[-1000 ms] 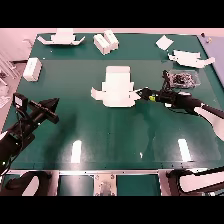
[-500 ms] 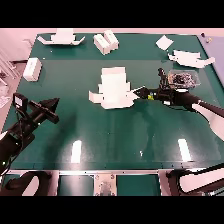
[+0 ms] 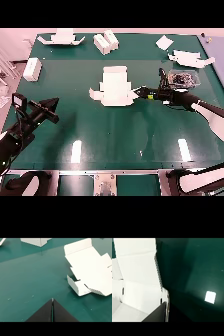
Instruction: Fold the box and place the chain.
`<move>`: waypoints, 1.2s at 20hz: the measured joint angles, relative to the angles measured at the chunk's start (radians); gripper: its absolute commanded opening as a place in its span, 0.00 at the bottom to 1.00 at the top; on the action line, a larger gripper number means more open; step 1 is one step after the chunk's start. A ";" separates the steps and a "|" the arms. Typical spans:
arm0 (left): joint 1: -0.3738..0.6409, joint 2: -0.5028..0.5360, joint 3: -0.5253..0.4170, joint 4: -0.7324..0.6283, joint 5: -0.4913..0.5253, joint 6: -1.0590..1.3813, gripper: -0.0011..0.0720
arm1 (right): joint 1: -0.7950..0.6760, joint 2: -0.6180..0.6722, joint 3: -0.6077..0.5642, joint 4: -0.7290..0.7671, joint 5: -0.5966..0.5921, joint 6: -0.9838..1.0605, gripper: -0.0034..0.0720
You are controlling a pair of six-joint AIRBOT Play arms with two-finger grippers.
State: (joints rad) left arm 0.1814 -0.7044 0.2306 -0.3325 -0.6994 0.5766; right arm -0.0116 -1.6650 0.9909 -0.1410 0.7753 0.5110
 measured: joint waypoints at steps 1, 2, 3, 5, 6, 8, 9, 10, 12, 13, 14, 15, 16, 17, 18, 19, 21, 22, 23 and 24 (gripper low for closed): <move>0.000 0.000 0.000 0.000 0.000 0.000 0.04 | 0.004 0.000 0.000 0.000 -0.004 0.003 0.06; 0.000 0.000 0.000 -0.001 0.000 0.000 0.04 | 0.007 0.000 0.000 0.001 -0.007 0.007 0.06; 0.000 0.000 0.000 -0.002 0.000 0.000 0.04 | 0.010 0.000 0.000 0.001 -0.012 0.010 0.06; 0.000 0.000 0.000 -0.008 -0.005 0.000 0.04 | 0.012 0.000 0.000 0.000 -0.021 0.015 0.06; 0.000 0.000 0.000 -0.009 -0.015 0.000 0.04 | 0.013 0.000 0.000 0.000 -0.028 0.018 0.06; 0.000 0.000 0.000 -0.011 -0.039 0.000 0.04 | 0.014 0.000 0.000 -0.004 -0.037 0.019 0.06; 0.000 0.000 0.000 -0.012 -0.053 0.000 0.04 | 0.015 -0.001 0.000 -0.009 -0.041 0.022 0.06; 0.000 0.000 0.000 -0.013 -0.071 0.000 0.05 | 0.015 -0.001 0.000 -0.018 -0.047 0.025 0.06; 0.000 0.000 0.000 -0.015 -0.107 0.000 0.56 | 0.015 -0.001 0.000 -0.034 -0.049 0.029 0.06; 0.000 0.000 0.000 -0.017 -0.120 0.000 0.66 | 0.015 -0.001 0.000 -0.040 -0.050 0.030 0.06; 0.000 0.000 0.000 -0.027 -0.129 -0.002 0.66 | 0.016 -0.001 0.000 -0.044 -0.050 0.032 0.06; 0.000 0.000 0.002 -0.037 -0.129 -0.003 0.67 | 0.016 -0.001 0.000 -0.047 -0.050 0.032 0.06; 0.000 0.000 0.007 -0.045 -0.124 -0.008 0.67 | 0.016 -0.001 0.000 -0.050 -0.050 0.032 0.06; 0.000 0.000 0.013 -0.049 -0.115 -0.016 0.67 | 0.016 -0.001 0.000 -0.053 -0.050 0.032 0.06; 0.000 0.000 0.021 -0.052 -0.104 -0.028 0.67 | 0.016 -0.001 0.000 -0.054 -0.050 0.031 0.06; 0.000 -0.001 0.031 -0.049 -0.098 -0.039 0.67 | 0.016 -0.001 0.000 -0.055 -0.050 0.030 0.06; 0.000 -0.009 0.058 -0.013 -0.086 -0.070 0.67 | 0.016 -0.001 0.000 -0.058 -0.050 0.024 0.06; 0.000 -0.021 0.076 0.016 -0.082 -0.094 0.67 | 0.016 -0.001 0.000 -0.058 -0.050 0.019 0.06; 0.000 -0.039 0.095 0.045 -0.082 -0.122 0.67 | 0.017 -0.001 0.000 -0.058 -0.050 0.011 0.06; 0.000 -0.064 0.113 0.069 -0.086 -0.147 0.67 | 0.018 -0.001 0.001 -0.058 -0.050 0.006 0.06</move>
State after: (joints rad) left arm 0.1818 -0.7681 0.3431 -0.2634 -0.7853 0.4297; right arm 0.0067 -1.6657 0.9920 -0.1993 0.7258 0.5167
